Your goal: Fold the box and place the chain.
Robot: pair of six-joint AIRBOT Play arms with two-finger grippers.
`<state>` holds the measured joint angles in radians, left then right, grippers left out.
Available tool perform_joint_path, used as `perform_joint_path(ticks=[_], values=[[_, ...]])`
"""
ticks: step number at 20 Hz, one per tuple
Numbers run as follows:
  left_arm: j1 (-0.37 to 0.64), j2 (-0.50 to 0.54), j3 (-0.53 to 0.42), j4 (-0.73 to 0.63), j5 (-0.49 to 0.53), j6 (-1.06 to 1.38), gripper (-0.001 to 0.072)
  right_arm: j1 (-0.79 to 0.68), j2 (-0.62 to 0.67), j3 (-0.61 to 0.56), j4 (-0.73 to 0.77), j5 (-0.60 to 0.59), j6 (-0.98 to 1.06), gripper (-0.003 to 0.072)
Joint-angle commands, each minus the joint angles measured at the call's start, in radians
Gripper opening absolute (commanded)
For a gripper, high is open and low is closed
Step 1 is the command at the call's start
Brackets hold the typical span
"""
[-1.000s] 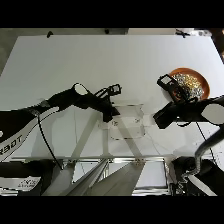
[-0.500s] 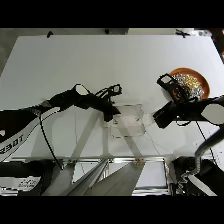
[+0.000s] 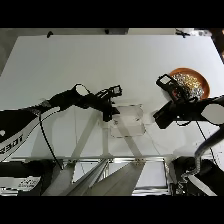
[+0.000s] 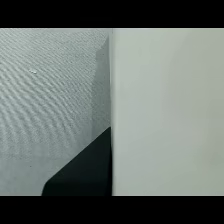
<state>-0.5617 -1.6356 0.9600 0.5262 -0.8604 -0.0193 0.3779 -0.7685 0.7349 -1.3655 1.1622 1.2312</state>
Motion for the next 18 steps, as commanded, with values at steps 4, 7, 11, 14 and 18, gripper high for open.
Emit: perform_joint_path(ticks=[4, 7, 11, 14, 18], values=[[-0.001, 0.000, 0.000, 0.010, -0.004, 0.000, 0.0009, 0.000, 0.001, 0.001, 0.001, 0.038, -0.341, 0.0338], [-0.001, 0.000, 0.000, 0.005, -0.004, -0.004, 0.0007, 0.000, 0.001, 0.001, 0.000, 0.084, -0.544, 0.0335], [-0.001, 0.000, 0.000, 0.006, -0.006, 0.068, 0.0004, 0.000, 0.001, 0.001, 0.000, 0.075, -0.565, 0.0334], [-0.001, 0.000, 0.000, 0.008, -0.003, 0.107, 0.0002, 0.000, 0.001, 0.001, 0.000, 0.071, -0.565, 0.0334], [0.000, 0.000, 0.013, 0.026, -0.007, 0.113, 0.0000, 0.000, 0.000, 0.001, 0.000, 0.045, -0.565, 0.0335]])
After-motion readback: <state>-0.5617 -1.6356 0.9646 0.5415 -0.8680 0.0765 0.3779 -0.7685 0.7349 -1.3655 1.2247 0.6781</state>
